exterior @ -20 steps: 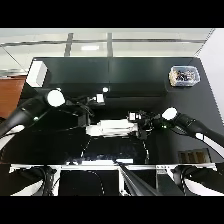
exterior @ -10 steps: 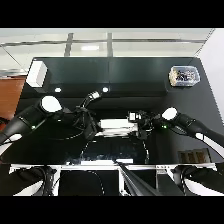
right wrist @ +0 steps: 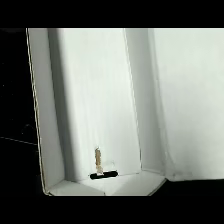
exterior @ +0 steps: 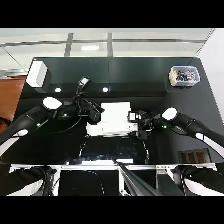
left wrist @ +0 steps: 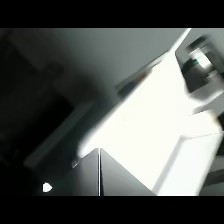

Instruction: Fold the box and place the chain.

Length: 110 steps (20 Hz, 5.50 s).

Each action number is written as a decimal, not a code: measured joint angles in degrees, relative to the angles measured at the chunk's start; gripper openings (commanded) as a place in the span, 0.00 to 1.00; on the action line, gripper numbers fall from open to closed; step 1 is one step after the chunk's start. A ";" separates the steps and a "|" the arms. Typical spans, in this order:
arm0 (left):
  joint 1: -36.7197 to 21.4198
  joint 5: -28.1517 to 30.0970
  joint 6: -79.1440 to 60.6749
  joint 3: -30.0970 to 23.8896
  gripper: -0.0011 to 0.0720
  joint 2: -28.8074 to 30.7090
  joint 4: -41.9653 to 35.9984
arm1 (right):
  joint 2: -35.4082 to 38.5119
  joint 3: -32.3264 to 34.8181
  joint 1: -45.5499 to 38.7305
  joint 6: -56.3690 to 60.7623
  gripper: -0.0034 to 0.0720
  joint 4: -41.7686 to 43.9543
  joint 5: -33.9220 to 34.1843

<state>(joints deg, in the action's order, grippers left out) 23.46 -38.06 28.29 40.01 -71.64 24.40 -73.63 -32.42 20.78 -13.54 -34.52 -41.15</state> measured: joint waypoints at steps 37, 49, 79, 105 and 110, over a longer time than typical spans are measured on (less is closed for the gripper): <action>8.09 -10.60 -8.57 1.75 0.99 5.90 35.45 | 0.00 0.00 0.00 0.02 0.67 0.00 0.02; 8.07 -9.60 -6.21 -0.17 0.98 4.81 36.20 | 0.00 0.02 -0.02 0.02 0.67 0.00 0.02; 8.46 -6.05 -9.75 -1.57 0.46 1.36 18.67 | 0.00 0.00 -0.02 0.02 0.67 0.00 0.00; 2.10 -11.93 -6.95 -1.55 0.05 6.40 21.62 | 0.00 0.00 -0.02 0.02 0.67 0.00 0.00; -12.72 -18.08 3.74 -2.27 0.05 9.68 17.14 | 0.00 0.00 -0.02 0.02 0.67 0.00 0.02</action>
<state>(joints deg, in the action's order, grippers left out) 10.74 -56.14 32.03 37.74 -61.95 41.54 -73.63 -32.42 20.75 -13.52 -34.52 -41.12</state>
